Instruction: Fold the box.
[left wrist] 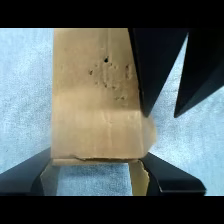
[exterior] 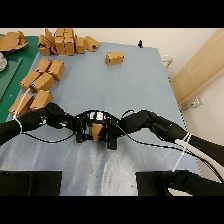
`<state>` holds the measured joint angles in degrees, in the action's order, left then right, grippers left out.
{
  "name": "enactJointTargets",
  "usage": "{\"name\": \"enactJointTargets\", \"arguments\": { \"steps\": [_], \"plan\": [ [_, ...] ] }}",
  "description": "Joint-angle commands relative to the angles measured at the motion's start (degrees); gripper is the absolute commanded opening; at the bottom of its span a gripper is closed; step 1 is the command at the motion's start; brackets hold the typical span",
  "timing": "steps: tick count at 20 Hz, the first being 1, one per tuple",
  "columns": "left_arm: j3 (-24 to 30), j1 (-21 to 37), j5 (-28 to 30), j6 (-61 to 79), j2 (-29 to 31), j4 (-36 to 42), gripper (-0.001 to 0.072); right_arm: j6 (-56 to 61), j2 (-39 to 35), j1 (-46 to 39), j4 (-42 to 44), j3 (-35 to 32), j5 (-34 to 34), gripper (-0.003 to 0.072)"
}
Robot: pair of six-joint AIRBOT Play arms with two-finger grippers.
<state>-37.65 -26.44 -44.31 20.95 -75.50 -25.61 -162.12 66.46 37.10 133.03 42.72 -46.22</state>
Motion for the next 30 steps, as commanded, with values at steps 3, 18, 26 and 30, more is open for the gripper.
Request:
{"name": "enactJointTargets", "arguments": {
  "steps": [3,18,26,30],
  "plan": [
    [-0.02,0.0,-0.24,0.2,0.02,-0.11,0.0401,-2.91,-0.85,0.15,-3.37,0.76,1.62,0.0183],
    [-0.02,0.0,-0.24,0.2,0.02,-0.11,0.0401,-1.81,-6.73,0.15,-0.74,1.27,-2.27,0.0182],
    [-0.02,0.0,-0.24,0.2,0.02,-0.11,0.0401,-1.77,-8.44,-0.74,-3.65,1.44,5.86,0.0183],
    [-0.02,0.0,-0.24,0.2,0.02,-0.11,0.0401,1.44,-9.11,-1.25,-3.87,2.38,5.7,0.0183]
  ]
}}
